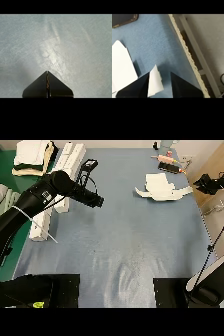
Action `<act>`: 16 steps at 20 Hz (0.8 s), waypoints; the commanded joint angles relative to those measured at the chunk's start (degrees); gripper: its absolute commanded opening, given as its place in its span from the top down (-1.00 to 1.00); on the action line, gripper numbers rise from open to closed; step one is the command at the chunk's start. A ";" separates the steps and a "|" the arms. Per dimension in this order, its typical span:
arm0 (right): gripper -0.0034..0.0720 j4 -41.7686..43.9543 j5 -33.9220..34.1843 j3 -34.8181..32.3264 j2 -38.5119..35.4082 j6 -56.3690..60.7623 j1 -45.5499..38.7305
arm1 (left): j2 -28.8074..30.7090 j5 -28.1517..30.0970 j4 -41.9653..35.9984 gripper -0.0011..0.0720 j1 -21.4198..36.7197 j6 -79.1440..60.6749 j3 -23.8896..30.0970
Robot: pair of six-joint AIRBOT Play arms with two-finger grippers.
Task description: Fold the box.
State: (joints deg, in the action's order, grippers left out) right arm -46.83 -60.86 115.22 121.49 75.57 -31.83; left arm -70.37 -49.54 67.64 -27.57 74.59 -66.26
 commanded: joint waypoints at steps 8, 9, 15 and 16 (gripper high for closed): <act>0.04 6.62 -2.58 2.03 4.79 -4.74 0.79 | -0.48 0.00 0.09 0.93 0.04 0.00 0.02; 0.12 7.43 -3.21 2.03 4.81 -4.98 0.83 | -0.48 0.00 0.09 0.93 0.04 0.00 0.02; 0.91 22.84 -15.72 1.99 3.93 -7.87 0.98 | -0.46 -1.42 0.07 0.93 0.04 1.75 0.00; 0.91 24.15 -17.92 1.66 2.97 -7.89 1.44 | -0.35 -2.01 0.09 0.93 0.09 2.58 0.00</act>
State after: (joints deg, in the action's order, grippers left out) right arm -29.89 -71.64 117.08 125.54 68.23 -30.81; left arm -70.81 -50.37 67.70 -27.57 75.40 -66.26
